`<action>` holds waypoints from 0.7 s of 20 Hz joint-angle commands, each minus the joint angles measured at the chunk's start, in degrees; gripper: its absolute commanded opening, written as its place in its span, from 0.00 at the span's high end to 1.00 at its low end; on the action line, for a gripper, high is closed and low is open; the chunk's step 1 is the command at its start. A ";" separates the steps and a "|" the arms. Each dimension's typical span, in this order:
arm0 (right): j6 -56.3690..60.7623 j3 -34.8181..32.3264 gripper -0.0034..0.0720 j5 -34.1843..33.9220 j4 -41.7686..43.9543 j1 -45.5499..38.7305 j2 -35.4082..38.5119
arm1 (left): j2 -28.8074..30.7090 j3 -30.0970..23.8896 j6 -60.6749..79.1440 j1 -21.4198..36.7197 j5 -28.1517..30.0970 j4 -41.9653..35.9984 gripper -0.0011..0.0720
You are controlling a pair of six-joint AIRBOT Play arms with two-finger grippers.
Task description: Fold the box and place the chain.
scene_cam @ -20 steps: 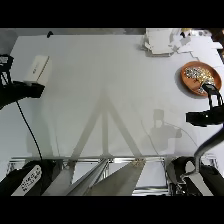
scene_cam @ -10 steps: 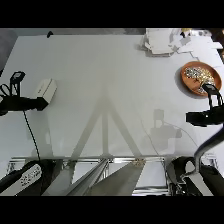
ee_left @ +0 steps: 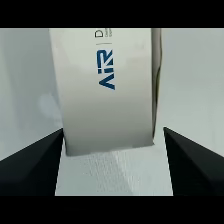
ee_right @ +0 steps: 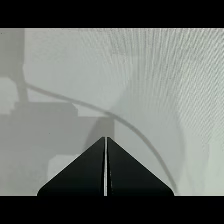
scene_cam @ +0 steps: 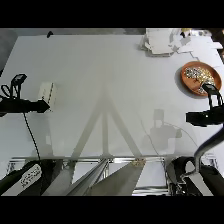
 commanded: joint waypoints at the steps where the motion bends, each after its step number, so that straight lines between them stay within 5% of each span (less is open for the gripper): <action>1: 0.00 -0.02 0.93 0.02 0.00 -0.04 -0.04 | 7.48 -0.02 -0.55 -0.04 -0.46 0.07 0.03; 8: 0.00 -0.02 0.93 0.02 0.00 -0.04 -0.04 | 26.91 -0.02 -0.50 -0.04 -7.06 0.07 0.04; 14: 0.00 -0.02 0.93 0.02 0.00 -0.04 -0.04 | 30.05 -0.02 -0.48 -0.07 -9.81 0.07 0.04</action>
